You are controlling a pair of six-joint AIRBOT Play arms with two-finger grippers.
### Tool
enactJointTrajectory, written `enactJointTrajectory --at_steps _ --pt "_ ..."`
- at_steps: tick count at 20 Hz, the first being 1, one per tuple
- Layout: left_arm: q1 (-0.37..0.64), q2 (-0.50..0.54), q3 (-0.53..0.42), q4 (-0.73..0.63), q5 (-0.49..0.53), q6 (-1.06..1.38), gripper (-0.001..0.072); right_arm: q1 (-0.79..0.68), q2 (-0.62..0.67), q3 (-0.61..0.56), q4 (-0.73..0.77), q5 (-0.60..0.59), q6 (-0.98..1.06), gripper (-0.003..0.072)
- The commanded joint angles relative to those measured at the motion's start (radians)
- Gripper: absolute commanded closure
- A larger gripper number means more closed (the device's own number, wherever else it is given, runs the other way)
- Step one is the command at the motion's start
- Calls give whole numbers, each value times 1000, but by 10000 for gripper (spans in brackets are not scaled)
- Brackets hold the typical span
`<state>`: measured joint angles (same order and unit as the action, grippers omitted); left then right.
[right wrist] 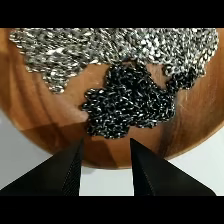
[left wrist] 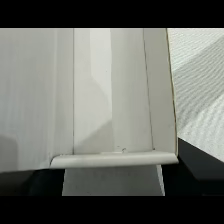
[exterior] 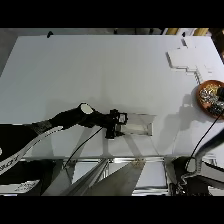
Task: Fold the box and place the chain.
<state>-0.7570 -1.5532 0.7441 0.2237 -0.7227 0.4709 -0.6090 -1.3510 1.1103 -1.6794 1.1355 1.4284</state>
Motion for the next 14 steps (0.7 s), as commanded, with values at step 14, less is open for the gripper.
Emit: enactJointTrajectory --at_steps 14 --pt "1 0 0 0 0 0 364 -34 -128 -32 35 -51 -24 465"
